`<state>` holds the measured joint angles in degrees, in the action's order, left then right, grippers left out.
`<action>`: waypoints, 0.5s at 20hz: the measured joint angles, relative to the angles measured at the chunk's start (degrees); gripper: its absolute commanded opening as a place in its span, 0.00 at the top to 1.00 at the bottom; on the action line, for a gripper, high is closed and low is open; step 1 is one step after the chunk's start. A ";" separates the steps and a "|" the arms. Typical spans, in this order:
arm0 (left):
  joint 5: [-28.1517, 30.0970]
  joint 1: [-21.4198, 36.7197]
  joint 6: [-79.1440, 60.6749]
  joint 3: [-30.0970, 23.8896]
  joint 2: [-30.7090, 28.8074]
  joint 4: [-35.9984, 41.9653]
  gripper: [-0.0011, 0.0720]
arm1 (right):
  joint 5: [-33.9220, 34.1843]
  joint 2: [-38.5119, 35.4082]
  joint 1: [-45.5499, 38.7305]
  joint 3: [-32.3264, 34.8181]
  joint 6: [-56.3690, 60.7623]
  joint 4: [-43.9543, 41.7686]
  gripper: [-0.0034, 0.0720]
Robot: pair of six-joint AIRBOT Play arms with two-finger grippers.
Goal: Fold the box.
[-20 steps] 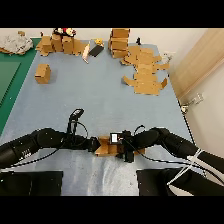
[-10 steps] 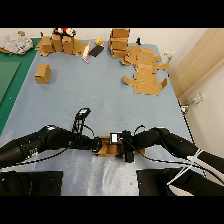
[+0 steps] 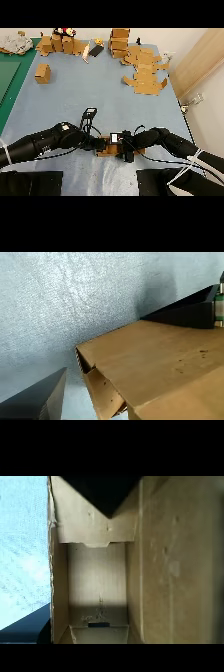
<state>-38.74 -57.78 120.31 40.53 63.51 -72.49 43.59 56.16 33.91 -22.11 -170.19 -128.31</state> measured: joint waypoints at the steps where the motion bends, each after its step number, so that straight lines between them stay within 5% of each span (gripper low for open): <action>1: -0.66 -0.55 1.60 0.70 0.63 -0.98 0.24 | 0.00 0.00 0.00 0.00 0.02 0.00 0.27; 10: -8.31 -4.98 13.14 5.09 3.50 -9.79 0.24 | 0.00 0.00 0.00 0.00 0.00 -0.02 0.27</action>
<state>-47.05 -62.76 133.45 45.63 67.00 -82.28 43.59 56.16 33.91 -22.11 -170.19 -128.33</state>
